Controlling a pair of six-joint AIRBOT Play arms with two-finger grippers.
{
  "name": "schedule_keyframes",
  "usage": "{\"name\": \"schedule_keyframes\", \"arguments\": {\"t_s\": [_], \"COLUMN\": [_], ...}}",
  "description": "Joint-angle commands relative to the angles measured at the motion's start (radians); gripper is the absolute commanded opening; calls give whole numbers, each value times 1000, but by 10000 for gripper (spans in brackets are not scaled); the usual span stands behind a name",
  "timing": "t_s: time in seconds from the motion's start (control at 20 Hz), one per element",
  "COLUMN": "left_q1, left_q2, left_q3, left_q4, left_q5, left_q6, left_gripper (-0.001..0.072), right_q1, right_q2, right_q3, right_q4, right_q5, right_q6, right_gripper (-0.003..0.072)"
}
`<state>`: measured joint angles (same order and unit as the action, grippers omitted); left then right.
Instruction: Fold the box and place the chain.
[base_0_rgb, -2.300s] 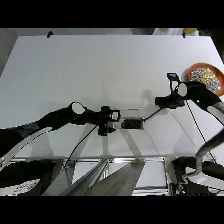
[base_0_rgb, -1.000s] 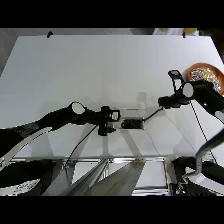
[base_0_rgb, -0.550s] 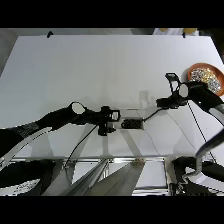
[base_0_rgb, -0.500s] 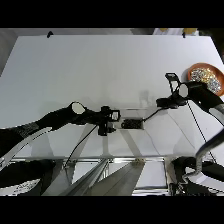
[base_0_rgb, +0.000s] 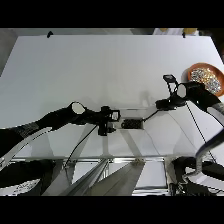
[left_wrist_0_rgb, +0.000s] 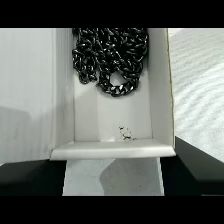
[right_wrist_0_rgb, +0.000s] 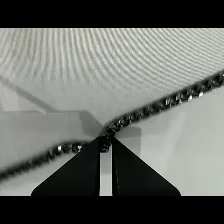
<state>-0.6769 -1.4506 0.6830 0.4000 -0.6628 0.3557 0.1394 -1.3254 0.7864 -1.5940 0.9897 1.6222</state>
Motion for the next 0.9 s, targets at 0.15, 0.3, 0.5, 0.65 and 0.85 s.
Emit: {"name": "schedule_keyframes", "arguments": {"t_s": [0.15, 0.3, 0.5, 0.65, 0.85], "left_q1": [0, 0, 0, 0, 0], "left_q2": [1, 1, 1, 1, 1], "left_q3": [0, 0, 0, 0, 0], "left_q4": [0, 0, 0, 0, 0], "left_q5": [0, 0, 0, 0, 0], "left_q6": [0, 0, 0, 0, 0], "left_gripper": [206, 206, 206, 206, 206], "right_q1": [56, 143, 277, 360, 470], "right_q2": [241, 421, 603, 661, 644], "right_q3": [2, 2, 2, 2, 2], "right_q4": [29, 119, 312, 460, 492], "right_q5": [167, 193, 189, 106, -23], "right_q6": [-80, -80, -79, -79, -79], "right_gripper": [15, 16, 16, 16, 16]}}
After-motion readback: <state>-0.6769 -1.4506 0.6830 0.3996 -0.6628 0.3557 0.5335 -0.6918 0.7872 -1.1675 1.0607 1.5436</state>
